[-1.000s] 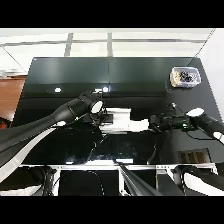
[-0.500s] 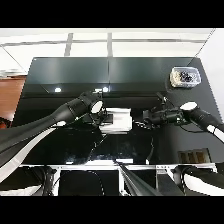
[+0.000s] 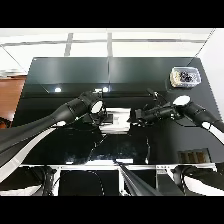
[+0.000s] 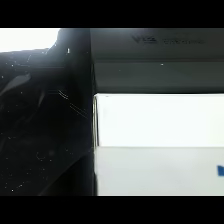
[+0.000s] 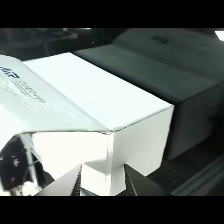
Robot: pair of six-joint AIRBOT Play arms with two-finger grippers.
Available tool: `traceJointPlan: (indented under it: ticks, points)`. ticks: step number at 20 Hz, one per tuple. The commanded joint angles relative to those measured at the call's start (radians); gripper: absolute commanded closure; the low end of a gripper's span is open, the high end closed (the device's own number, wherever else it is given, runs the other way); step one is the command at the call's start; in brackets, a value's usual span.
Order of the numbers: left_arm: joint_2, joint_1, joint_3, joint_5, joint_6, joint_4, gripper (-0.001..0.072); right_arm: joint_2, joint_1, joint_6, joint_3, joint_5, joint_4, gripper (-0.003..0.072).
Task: Fold the box and place the chain.
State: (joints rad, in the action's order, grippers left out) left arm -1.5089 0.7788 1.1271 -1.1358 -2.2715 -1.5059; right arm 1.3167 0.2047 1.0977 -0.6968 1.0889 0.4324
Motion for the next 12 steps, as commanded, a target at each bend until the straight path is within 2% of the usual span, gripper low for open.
traceJointPlan:
  ticks: [1,7,10,12]
  points:
    - [0.0,0.0,0.0,0.001,0.0,0.0,0.0683,0.0,0.071,0.146,-0.072,-0.027,0.154,0.039]
    - [0.0,0.0,0.0,0.001,0.0,0.0,0.0683,0.0,0.2,0.446,-0.192,-0.038,0.487,0.039]
    - [0.0,0.0,0.0,0.001,0.0,0.0,0.0683,0.0,0.242,0.532,-0.219,-0.05,0.551,0.0391]
    - [0.0,0.0,0.0,0.001,0.0,0.0,0.0683,0.0,0.283,0.665,-0.227,-0.087,0.634,0.0391]
